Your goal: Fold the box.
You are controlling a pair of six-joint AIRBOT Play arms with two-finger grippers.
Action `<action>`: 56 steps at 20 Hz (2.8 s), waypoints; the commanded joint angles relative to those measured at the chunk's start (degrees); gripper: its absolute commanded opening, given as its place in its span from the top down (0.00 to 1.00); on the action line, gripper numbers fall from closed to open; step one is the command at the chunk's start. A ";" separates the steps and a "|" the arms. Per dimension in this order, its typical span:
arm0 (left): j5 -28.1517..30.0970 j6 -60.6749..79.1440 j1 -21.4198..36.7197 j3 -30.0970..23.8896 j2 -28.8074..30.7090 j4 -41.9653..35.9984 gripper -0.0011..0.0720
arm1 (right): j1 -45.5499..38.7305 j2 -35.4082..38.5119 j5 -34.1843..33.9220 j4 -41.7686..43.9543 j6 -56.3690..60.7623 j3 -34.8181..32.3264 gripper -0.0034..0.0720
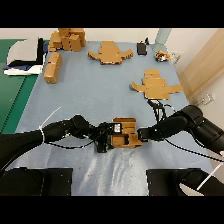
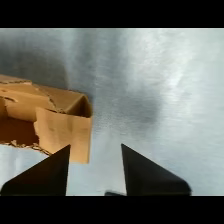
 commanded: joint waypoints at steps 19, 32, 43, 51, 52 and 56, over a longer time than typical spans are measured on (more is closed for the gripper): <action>0.02 0.02 0.02 0.00 -0.04 0.00 0.35 | -2.89 -4.33 10.16 9.64 -5.38 -5.22 0.56; 0.02 0.02 0.02 0.00 -0.04 0.00 0.35 | 10.86 -13.70 2.47 -7.06 11.28 5.11 0.56; 0.00 0.02 0.02 0.00 -0.04 0.00 0.35 | 13.70 -18.45 -1.27 -11.08 18.25 7.93 0.56; 0.02 0.02 0.02 0.00 -0.04 0.00 0.35 | 15.32 -21.81 0.79 -12.04 21.20 8.04 0.83; 0.02 0.02 0.02 0.00 -0.04 0.00 0.35 | 15.32 -21.81 1.29 -12.13 21.09 8.04 0.90; 0.02 0.02 0.02 0.00 -0.04 0.00 0.35 | 15.32 -21.81 3.26 -12.41 20.98 8.04 0.95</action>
